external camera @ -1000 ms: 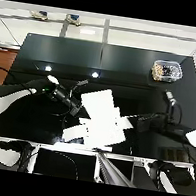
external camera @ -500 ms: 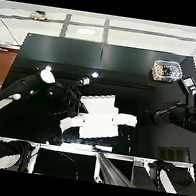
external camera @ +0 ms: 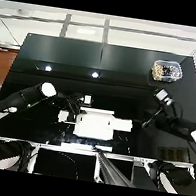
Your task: Fold the box and place the chain.
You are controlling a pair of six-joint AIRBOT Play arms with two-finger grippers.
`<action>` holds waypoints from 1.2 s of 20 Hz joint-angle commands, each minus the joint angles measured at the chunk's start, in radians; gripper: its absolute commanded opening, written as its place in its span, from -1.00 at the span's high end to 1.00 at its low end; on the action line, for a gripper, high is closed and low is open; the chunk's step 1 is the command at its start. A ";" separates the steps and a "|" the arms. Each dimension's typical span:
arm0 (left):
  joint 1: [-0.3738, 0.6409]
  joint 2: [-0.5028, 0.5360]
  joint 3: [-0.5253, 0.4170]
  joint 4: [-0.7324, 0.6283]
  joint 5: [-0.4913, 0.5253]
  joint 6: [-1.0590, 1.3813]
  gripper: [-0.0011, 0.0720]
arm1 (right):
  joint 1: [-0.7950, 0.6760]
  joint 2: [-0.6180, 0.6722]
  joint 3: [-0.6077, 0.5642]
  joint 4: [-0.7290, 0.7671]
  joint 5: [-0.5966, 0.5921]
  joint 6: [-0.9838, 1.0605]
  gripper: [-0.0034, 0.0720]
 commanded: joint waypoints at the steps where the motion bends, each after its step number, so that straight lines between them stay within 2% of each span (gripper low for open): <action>1: -0.005 0.002 -0.033 0.002 0.041 0.009 0.90 | 0.096 -0.001 -0.081 -0.001 -0.067 -0.016 -0.95; 8: -0.005 0.009 -0.038 0.003 0.021 0.006 0.89 | 0.323 -0.001 -0.198 0.002 -0.212 -0.078 -0.95; 12: -0.005 0.009 -0.038 0.003 0.015 0.006 0.89 | 0.434 -0.018 -0.224 -0.002 -0.303 -0.179 -0.95; 15: -0.005 0.009 -0.038 0.003 0.015 0.006 0.89 | 0.471 -0.095 -0.223 0.031 -0.336 -0.246 -0.95; 18: -0.005 0.009 -0.038 0.003 0.015 0.006 0.89 | 0.510 -0.191 -0.219 0.145 -0.382 -0.397 -0.95; 24: -0.005 0.009 -0.038 0.003 0.015 0.006 0.89 | 0.580 -0.288 -0.200 0.160 -0.510 -0.423 -0.95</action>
